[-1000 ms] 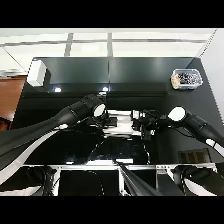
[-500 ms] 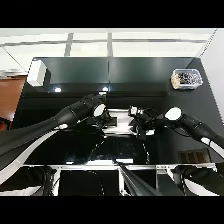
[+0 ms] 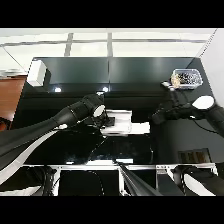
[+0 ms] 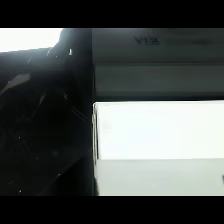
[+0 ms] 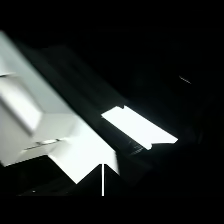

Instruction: Fold the box and place the chain.

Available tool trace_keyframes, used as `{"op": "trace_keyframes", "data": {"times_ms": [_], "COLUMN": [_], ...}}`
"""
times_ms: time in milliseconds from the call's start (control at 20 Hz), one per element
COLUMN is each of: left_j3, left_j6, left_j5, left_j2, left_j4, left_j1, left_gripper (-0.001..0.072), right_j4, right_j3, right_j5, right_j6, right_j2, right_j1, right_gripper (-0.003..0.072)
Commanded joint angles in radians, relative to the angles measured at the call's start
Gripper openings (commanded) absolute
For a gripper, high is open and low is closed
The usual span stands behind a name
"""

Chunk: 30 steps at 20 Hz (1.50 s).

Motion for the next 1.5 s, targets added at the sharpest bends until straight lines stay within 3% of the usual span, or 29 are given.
{"op": "trace_keyframes", "data": {"times_ms": [0, 150, 300, 550, 600, 650, 700, 850, 900, 1000, 1300, 1400, 1450], "left_j3": [0.0, 0.0, 0.0, 0.0, 0.0, 0.0, 0.0, 0.0, 0.0, 0.0, 0.0, 0.0, 0.0], "left_j6": [-0.007, -0.007, -0.007, -0.007, -0.007, -0.007, -0.007, -0.007, -0.007, -0.007, -0.007, -0.007, -0.007], "left_j5": [0.025, 0.022, 0.021, 0.02, 0.02, 0.019, 0.02, 0.021, 0.021, 0.021, 0.021, 0.021, 0.021], "left_j2": [0.0, 0.0, 0.0, 0.0, 0.0, 0.0, 0.0, 0.0, 0.0, 0.0, 0.0, 0.0, 0.0], "left_j4": [0.007, 0.006, 0.006, 0.006, 0.006, 0.006, 0.006, 0.006, 0.006, 0.006, 0.006, 0.006, 0.006], "left_j1": [0.0, 0.0, 0.0, 0.0, 0.0, 0.0, 0.0, 0.0, 0.0, 0.0, 0.0, 0.0, 0.0], "left_gripper": [0.0024, 0.0024, 0.0024, 0.0024, 0.0024, 0.0024, 0.0024, 0.0024, 0.0024, 0.0024, 0.0024, 0.0024, 0.0024], "right_j4": [-0.044, 0.002, 0.1, 0.383, 0.378, 0.373, 0.365, 0.355, 0.355, 0.355, 0.242, 0.2, 0.163], "right_j3": [-0.051, -0.143, -0.163, -0.146, -0.119, -0.092, -0.062, 0.016, 0.026, 0.03, 0.071, 0.097, 0.111], "right_j5": [-0.001, -0.021, -0.033, -0.086, -0.062, -0.02, 0.034, 0.163, 0.168, 0.149, 0.095, 0.089, 0.081], "right_j6": [0.325, 0.394, 0.391, 0.205, 0.205, 0.205, 0.191, 0.181, 0.187, 0.204, 0.294, 0.33, 0.367], "right_j2": [0.008, -0.042, -0.142, -0.235, -0.235, -0.235, -0.234, -0.235, -0.235, -0.235, -0.235, -0.235, -0.235], "right_j1": [-0.186, -0.19, -0.103, 0.079, 0.084, 0.084, 0.082, 0.097, 0.109, 0.14, 0.196, 0.221, 0.237], "right_gripper": [0.0014, 0.0014, 0.0014, 0.0018, 0.014, 0.0471, 0.061, 0.0604, 0.0603, 0.0468, 0.0467, 0.0301, 0.0301]}}
